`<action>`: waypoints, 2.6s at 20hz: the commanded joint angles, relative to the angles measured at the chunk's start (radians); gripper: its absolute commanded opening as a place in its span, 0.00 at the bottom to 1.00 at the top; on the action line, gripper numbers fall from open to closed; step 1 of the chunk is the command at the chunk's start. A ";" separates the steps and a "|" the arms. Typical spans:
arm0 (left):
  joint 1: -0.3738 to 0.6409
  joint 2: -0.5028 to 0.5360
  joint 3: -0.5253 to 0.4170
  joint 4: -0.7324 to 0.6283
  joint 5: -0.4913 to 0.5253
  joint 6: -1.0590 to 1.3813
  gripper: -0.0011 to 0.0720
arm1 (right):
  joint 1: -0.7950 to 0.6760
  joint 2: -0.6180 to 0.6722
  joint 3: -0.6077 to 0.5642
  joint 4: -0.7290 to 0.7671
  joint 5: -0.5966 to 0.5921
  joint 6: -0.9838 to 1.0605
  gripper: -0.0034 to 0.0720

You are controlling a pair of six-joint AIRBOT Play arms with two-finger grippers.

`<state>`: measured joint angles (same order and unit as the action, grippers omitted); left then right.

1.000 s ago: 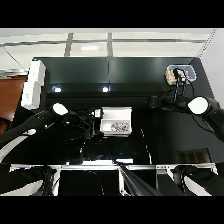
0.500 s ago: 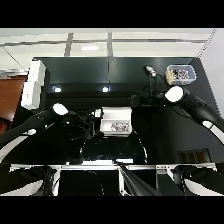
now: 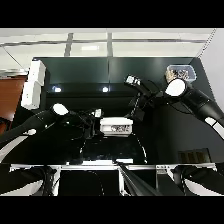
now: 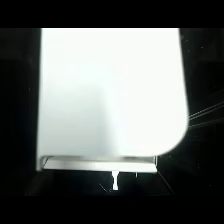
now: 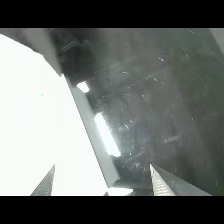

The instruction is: Fold the box and place the chain.

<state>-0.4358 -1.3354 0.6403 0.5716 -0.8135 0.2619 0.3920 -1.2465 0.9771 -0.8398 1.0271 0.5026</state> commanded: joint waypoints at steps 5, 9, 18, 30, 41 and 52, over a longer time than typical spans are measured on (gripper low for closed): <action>0.000 -0.001 0.000 0.000 0.001 0.000 0.47 | 0.033 -0.003 -0.108 0.109 -0.005 -0.310 1.00; 0.000 -0.001 0.000 0.000 0.001 0.000 0.47 | 0.047 -0.002 -0.109 0.127 -0.010 -0.346 1.00; 0.000 -0.001 0.000 0.000 0.001 0.000 0.47 | 0.047 -0.008 -0.125 0.129 0.005 -0.346 1.00; 0.000 -0.001 0.000 0.000 0.001 0.000 0.47 | 0.052 -0.010 -0.137 0.121 0.001 -0.345 0.35; 0.000 -0.001 0.000 0.000 0.001 0.000 0.47 | 0.090 -0.012 -0.137 0.079 0.001 -0.325 0.42; 0.000 -0.001 0.000 0.000 0.001 0.000 0.47 | 0.089 0.006 -0.157 0.080 0.012 -0.150 0.51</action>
<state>-0.4358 -1.3354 0.6403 0.5720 -0.8120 0.2630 0.4812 -1.2530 0.8238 -0.7647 1.0264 0.2428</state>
